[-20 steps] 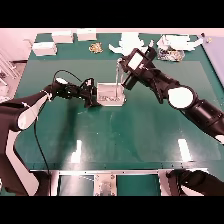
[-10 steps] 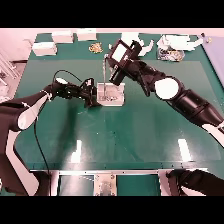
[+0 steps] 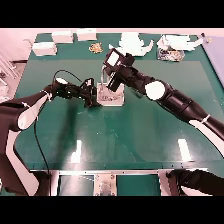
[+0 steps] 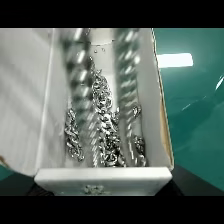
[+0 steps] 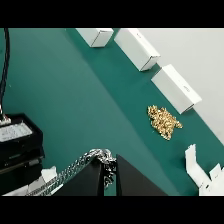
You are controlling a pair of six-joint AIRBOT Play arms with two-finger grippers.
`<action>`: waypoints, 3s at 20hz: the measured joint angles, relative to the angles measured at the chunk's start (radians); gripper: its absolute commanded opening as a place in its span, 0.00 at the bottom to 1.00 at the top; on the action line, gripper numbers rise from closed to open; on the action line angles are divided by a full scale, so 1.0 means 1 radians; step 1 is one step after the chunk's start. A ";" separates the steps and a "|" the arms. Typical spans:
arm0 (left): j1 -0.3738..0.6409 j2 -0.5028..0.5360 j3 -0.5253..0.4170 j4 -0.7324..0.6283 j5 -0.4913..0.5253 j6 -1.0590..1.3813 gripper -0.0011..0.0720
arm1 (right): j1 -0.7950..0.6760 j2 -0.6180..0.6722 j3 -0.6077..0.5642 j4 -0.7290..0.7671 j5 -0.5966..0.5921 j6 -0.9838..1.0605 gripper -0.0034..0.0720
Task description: Fold the box and place the chain.
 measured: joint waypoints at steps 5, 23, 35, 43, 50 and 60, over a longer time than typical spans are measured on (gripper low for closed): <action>0.000 0.000 0.000 0.000 0.000 0.000 0.87 | -0.037 -0.023 -0.077 0.000 0.019 0.013 0.04; 0.000 0.000 0.000 0.000 0.000 0.000 0.87 | -0.237 -0.052 -0.104 -0.121 0.290 -0.076 0.63; 0.000 0.000 0.000 0.000 0.000 0.000 0.87 | -0.343 -0.244 -0.101 0.037 0.500 -0.517 0.63; 0.000 0.000 0.000 0.000 0.000 0.000 0.87 | -0.344 -0.278 -0.092 0.079 0.449 -0.575 0.53; 0.000 0.000 0.000 0.000 0.000 0.000 0.87 | -0.344 -0.316 -0.057 0.135 0.441 -0.595 0.64; 0.000 0.000 0.000 0.000 0.000 0.000 0.87 | -0.344 -0.354 -0.042 0.196 0.435 -0.603 0.28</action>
